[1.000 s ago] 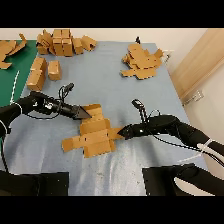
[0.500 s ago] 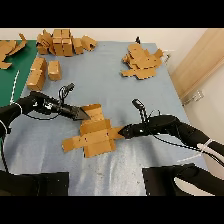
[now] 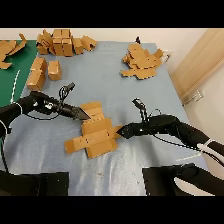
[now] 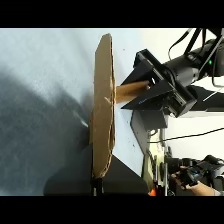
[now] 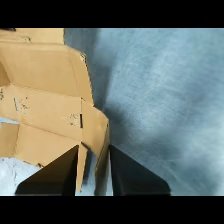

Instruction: Fold the box.

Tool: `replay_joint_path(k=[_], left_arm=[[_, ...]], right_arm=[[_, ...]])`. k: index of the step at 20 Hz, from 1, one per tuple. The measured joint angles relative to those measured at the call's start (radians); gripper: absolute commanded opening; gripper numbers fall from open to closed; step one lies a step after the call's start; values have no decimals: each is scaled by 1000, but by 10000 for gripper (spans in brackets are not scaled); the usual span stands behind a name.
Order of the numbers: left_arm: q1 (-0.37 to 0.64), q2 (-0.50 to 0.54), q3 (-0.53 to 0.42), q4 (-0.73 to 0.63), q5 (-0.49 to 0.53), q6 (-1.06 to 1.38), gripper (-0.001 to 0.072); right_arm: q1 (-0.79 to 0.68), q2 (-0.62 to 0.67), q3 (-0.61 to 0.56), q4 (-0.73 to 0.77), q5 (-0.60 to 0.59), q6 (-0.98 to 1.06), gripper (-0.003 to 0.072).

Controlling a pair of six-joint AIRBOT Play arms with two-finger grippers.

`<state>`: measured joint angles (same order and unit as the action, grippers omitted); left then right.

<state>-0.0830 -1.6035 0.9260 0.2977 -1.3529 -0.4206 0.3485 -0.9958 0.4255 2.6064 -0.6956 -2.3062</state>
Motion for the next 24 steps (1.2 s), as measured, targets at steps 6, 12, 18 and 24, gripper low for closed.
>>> replay_joint_path(k=[6,12,18,24], left_arm=[[-113,0,87,-12,51,100,12],[-208,43,146,-79,106,298,11],[-243,62,150,-26,134,419,10],[-289,65,119,-19,172,507,9]], right_arm=[[-102,0,47,-102,122,231,257],[-250,24,105,-173,89,362,15],[-279,76,116,-159,103,398,15],[-283,87,117,-142,127,405,15]])
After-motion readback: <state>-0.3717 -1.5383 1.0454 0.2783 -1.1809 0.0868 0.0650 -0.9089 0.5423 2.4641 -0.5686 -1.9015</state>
